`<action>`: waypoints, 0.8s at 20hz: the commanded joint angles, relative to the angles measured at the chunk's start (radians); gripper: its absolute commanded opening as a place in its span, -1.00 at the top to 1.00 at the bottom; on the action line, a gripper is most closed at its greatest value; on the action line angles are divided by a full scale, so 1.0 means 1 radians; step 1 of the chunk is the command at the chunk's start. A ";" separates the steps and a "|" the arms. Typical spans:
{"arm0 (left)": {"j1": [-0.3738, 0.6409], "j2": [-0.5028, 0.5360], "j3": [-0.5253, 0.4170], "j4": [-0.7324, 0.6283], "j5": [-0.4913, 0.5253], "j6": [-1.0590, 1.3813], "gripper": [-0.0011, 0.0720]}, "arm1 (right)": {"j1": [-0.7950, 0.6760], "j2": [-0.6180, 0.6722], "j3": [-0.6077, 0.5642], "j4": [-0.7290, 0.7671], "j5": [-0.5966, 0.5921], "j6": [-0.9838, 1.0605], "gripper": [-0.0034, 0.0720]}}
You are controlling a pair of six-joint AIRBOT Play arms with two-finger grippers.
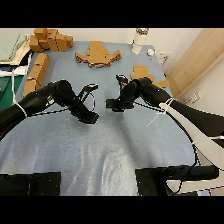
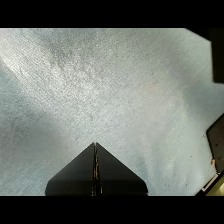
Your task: Fold the box.
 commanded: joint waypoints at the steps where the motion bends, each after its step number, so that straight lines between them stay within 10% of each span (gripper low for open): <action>1: 0.001 0.000 0.000 0.000 0.000 0.000 0.94 | 0.000 -0.001 0.001 0.000 0.000 0.000 0.90; 16: 0.001 0.000 0.000 0.000 0.000 0.000 0.94 | 0.000 -0.001 0.001 -0.018 0.062 0.002 0.90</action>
